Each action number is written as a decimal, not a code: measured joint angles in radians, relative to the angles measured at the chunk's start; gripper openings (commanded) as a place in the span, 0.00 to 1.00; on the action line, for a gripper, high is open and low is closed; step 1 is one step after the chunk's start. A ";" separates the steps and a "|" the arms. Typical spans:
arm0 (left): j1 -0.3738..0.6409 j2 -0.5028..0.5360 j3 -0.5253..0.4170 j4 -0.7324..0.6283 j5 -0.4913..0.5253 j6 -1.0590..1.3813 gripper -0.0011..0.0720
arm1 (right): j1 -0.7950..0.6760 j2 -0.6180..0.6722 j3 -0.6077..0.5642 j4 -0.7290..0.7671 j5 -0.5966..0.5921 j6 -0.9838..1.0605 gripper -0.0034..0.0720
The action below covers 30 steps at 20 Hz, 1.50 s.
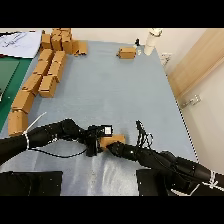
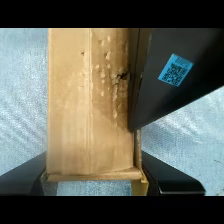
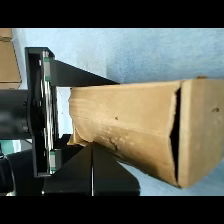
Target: Fold the box.
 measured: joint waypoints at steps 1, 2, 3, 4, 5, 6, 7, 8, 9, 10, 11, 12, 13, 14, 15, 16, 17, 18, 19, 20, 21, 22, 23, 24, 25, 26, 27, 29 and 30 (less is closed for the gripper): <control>0.000 0.000 0.000 0.000 0.000 0.000 0.72 | 0.000 -0.005 0.001 -0.003 0.001 0.000 0.04; 0.000 0.000 0.000 0.000 0.000 0.000 0.72 | 0.001 -0.005 0.000 -0.007 0.004 0.000 0.04; 0.000 0.000 0.000 -0.001 0.000 -0.001 0.72 | 0.003 0.003 0.000 -0.013 0.007 0.000 0.04; 0.000 0.000 0.000 -0.002 0.000 -0.001 0.72 | 0.008 0.021 -0.002 -0.025 0.008 -0.001 0.04; 0.000 0.000 0.000 -0.002 0.000 -0.001 0.72 | 0.011 0.045 -0.002 -0.035 0.002 0.000 0.04; 0.000 0.000 0.000 -0.002 -0.001 -0.002 0.72 | 0.015 0.076 -0.001 -0.047 0.000 -0.001 0.04; 0.000 0.000 0.000 -0.002 0.000 -0.002 0.72 | 0.019 0.106 0.000 -0.050 0.000 -0.001 0.04; 0.000 0.000 0.000 -0.002 0.000 -0.002 0.72 | 0.021 0.134 0.000 -0.058 -0.009 -0.001 0.04; 0.000 0.000 0.000 -0.002 0.000 -0.002 0.72 | 0.021 0.157 0.001 -0.059 -0.012 -0.001 0.04; 0.000 0.000 0.000 -0.002 0.000 -0.002 0.72 | 0.019 0.177 0.001 -0.064 -0.014 -0.001 0.04; 0.000 0.000 0.000 -0.002 -0.001 -0.002 0.72 | 0.014 0.190 0.001 -0.071 -0.021 0.000 0.04; 0.000 0.000 0.000 -0.002 0.000 -0.002 0.72 | 0.005 0.201 0.002 -0.082 -0.027 -0.001 0.04; 0.000 0.000 0.000 -0.002 0.000 -0.002 0.72 | -0.011 0.208 0.003 -0.093 -0.040 0.000 0.04; 0.000 0.000 0.000 -0.002 0.000 -0.002 0.72 | -0.034 0.213 0.008 -0.115 -0.065 -0.001 0.04; 0.000 0.000 0.000 -0.002 0.000 -0.002 0.72 | -0.061 0.217 0.019 -0.142 -0.098 0.000 0.04; 0.000 0.000 0.000 -0.002 0.000 -0.001 0.72 | -0.098 0.220 0.037 -0.191 -0.150 0.001 0.04; 0.000 0.000 0.000 -0.002 0.000 -0.001 0.72 | -0.138 0.222 0.063 -0.251 -0.213 0.014 0.04; 0.000 0.000 0.000 -0.002 0.000 -0.001 0.72 | -0.184 0.224 0.098 -0.330 -0.296 0.039 0.04; 0.000 0.000 0.000 -0.002 0.000 -0.001 0.72 | -0.233 0.225 0.140 -0.419 -0.394 0.075 0.04; 0.000 0.000 0.000 -0.002 0.000 -0.001 0.72 | -0.280 0.224 0.184 -0.505 -0.491 0.109 0.04; 0.000 0.000 0.000 -0.002 0.000 -0.001 0.72 | -0.328 0.222 0.229 -0.580 -0.589 0.137 0.04; 0.000 0.000 0.000 -0.002 0.000 -0.001 0.72 | -0.379 0.215 0.278 -0.648 -0.689 0.160 0.05; 0.000 0.000 0.000 -0.002 0.000 -0.001 0.72 | -0.431 0.203 0.323 -0.703 -0.781 0.178 0.05; 0.000 0.000 0.000 -0.002 0.000 -0.001 0.72 | -0.476 0.188 0.361 -0.742 -0.851 0.189 0.05; 0.000 0.000 0.000 -0.002 0.000 -0.001 0.72 | -0.520 0.167 0.394 -0.772 -0.913 0.199 0.05; 0.000 0.000 0.000 -0.002 0.000 -0.001 0.72 | -0.554 0.145 0.418 -0.793 -0.953 0.205 0.05; 0.000 0.000 0.000 -0.002 0.000 -0.001 0.72 | -0.584 0.118 0.437 -0.810 -0.988 0.211 0.05; 0.000 0.000 0.000 -0.002 0.000 -0.001 0.72 | -0.619 0.062 0.459 -0.832 -1.031 0.219 0.05; 0.000 0.000 0.000 -0.002 0.000 -0.001 0.72 | -0.629 0.034 0.466 -0.834 -1.047 0.220 0.05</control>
